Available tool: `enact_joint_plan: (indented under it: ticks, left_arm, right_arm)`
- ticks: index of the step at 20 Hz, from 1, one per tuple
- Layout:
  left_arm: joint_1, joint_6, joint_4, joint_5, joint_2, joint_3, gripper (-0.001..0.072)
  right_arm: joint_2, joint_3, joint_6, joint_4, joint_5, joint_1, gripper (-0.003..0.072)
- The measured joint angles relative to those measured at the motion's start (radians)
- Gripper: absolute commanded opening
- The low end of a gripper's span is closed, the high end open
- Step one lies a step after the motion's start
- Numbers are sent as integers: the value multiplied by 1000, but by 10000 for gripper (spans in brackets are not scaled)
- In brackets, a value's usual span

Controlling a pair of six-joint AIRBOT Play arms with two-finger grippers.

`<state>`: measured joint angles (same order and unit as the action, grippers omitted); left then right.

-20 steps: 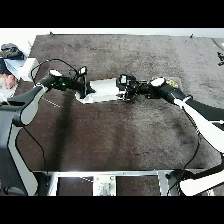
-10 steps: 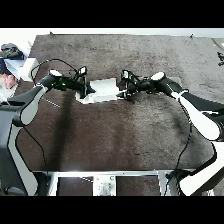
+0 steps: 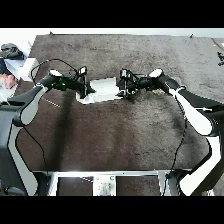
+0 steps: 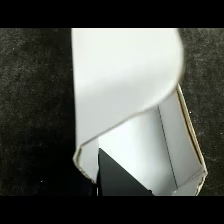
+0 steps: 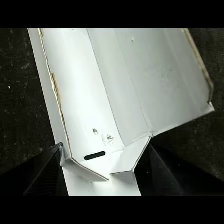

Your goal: Fold the box and place the chain.

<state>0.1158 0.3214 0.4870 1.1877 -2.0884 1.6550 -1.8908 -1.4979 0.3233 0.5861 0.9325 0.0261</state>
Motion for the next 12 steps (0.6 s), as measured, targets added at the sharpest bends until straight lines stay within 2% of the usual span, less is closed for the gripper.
enact_joint_plan:
  ticks: [12]
  left_arm:
    - [-1,1,-1,2,0,0,17]
  right_arm:
    - [-105,-134,-9,17,181,-1,586]
